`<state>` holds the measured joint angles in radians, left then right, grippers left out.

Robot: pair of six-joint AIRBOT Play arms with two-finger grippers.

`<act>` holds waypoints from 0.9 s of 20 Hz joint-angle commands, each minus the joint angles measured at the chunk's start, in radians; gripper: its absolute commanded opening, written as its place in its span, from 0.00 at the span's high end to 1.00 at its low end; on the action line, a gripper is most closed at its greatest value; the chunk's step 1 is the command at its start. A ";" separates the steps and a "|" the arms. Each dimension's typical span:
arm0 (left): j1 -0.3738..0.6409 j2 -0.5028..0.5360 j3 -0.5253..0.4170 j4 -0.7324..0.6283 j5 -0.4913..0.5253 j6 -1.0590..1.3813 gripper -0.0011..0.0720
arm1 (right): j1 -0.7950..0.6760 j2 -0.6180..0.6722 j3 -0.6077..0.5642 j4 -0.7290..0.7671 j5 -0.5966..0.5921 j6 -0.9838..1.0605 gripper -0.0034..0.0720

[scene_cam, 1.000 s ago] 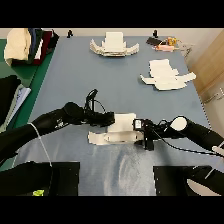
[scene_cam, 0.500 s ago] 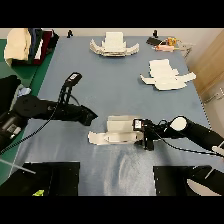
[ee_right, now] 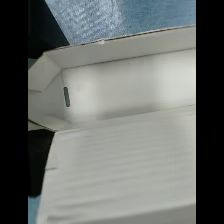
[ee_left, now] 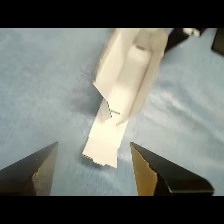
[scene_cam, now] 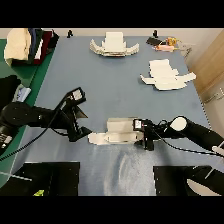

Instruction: Fold the box.

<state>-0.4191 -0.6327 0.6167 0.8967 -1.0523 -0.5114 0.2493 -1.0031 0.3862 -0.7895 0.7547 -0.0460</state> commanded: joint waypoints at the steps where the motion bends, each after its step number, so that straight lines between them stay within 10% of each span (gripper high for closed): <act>1: -0.014 -0.075 -0.084 -0.059 0.022 0.219 0.04 | 0.001 0.001 0.001 0.001 0.000 0.000 0.29; 10: -0.182 -0.370 -0.117 -0.240 0.289 0.401 0.04 | 0.001 0.001 0.001 0.001 0.000 0.000 0.29; 15: -0.223 -0.437 -0.113 -0.296 0.309 0.470 0.69 | 0.001 0.001 0.001 0.001 0.000 0.000 0.29; 18: -0.244 -0.440 -0.113 -0.304 0.340 0.470 0.76 | 0.001 0.001 0.001 0.001 0.000 0.000 0.29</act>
<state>-0.6426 -1.0565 0.5026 0.6163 -0.7479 -0.0605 0.2493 -1.0031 0.3862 -0.7891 0.7544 -0.0460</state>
